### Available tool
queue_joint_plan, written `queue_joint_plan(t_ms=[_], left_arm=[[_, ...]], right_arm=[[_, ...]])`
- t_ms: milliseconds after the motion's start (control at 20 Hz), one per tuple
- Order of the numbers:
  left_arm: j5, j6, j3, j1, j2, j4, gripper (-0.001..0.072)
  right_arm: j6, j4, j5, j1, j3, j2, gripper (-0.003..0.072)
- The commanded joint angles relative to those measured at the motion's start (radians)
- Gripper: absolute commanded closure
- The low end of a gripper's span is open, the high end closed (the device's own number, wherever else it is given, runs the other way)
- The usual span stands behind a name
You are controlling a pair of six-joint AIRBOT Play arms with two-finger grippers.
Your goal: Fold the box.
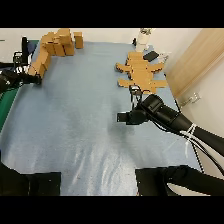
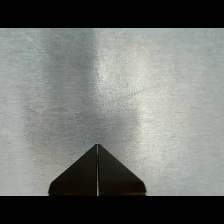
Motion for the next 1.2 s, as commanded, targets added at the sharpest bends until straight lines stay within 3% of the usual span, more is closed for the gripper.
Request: queue_joint_plan(t_ms=[0, 150, 400, 500, 550, 600, 650, 800, 900, 1150], left_arm=[[-0.074, -0.002, 0.010, -0.002, -0.005, 0.004, 0.0018], [-0.181, -0.077, 0.010, 0.030, 0.010, 0.011, 0.0018], [-0.417, -0.288, 0.010, 0.126, 0.114, 0.188, 0.0017], [-0.541, -0.297, 0.010, 0.148, 0.165, 0.195, 0.0018], [-0.600, -0.299, 0.010, 0.147, 0.187, 0.194, 0.0052], [-0.682, -0.306, 0.010, 0.143, 0.209, 0.179, 0.0428], [-0.750, -0.295, 0.012, 0.135, 0.230, 0.165, 0.0701], [-0.899, -0.309, 0.010, 0.044, 0.292, 0.160, 0.0701], [-0.940, -0.362, -0.011, -0.061, 0.346, 0.161, 0.0703], [-0.815, -0.473, -0.275, -0.375, 0.541, 0.233, 0.0704]], right_arm=[[0.000, 0.009, 0.001, 0.001, 0.001, -0.001, 0.0684], [-0.002, 0.023, 0.000, 0.001, 0.001, -0.001, 0.0684], [-0.004, 0.031, 0.000, 0.001, 0.001, -0.001, 0.0683], [-0.004, 0.031, 0.001, 0.001, 0.001, -0.001, 0.0684], [-0.004, 0.031, 0.003, 0.001, 0.001, -0.001, 0.0684], [-0.004, 0.031, 0.008, 0.001, 0.001, -0.002, 0.0684], [-0.005, 0.032, 0.013, 0.000, 0.002, -0.003, 0.0684], [-0.071, 0.074, 0.014, -0.035, 0.056, -0.048, 0.0683], [-0.174, 0.153, 0.013, -0.093, 0.134, -0.104, 0.0683], [-0.335, 0.243, -0.096, -0.182, 0.401, -0.304, 0.0684]])
